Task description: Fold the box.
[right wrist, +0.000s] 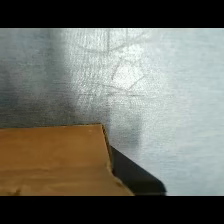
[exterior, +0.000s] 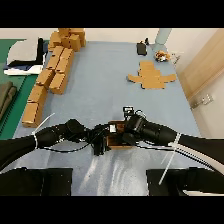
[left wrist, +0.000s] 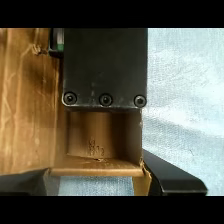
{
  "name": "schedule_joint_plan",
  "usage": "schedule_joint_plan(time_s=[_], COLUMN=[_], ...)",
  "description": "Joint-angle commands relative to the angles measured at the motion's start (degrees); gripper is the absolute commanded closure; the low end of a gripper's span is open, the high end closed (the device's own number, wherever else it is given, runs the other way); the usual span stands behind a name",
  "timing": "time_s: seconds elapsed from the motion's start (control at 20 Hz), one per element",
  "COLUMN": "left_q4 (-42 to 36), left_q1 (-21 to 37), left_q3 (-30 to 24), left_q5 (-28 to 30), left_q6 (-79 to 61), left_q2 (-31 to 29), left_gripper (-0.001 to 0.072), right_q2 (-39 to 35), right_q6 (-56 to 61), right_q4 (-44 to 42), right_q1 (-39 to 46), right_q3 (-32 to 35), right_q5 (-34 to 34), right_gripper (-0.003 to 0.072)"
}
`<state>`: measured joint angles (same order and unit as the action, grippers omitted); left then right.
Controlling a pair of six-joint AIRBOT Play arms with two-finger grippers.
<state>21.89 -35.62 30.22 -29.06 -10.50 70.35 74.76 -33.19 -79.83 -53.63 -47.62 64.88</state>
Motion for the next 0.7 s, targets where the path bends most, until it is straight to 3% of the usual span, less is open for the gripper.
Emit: schedule_joint_plan(time_s=[0.0,0.1,0.55,0.65], left_q4=[0.0,0.0,0.0,0.0], left_q1=[0.0,0.0,0.0,0.0], left_q3=[0.04,0.04,0.04,0.04], left_q5=[0.02,0.02,0.02,0.0], left_q6=[0.0,0.0,0.0,0.0], left_q2=[0.0,0.0,0.0,0.0], left_gripper=[0.0167,0.0167,0.0167,0.0167], right_q2=[-0.11,-1.18,-6.69,-6.16], right_q6=[0.61,0.55,0.59,0.57], right_q4=[-0.22,-0.55,-1.62,-1.57], right_q1=[-0.07,-0.04,0.02,0.07], right_q3=[-0.04,-0.04,-0.04,-0.02], right_q5=[0.55,0.57,1.95,2.12], right_gripper=[0.036,0.0323,0.0326,0.0417])
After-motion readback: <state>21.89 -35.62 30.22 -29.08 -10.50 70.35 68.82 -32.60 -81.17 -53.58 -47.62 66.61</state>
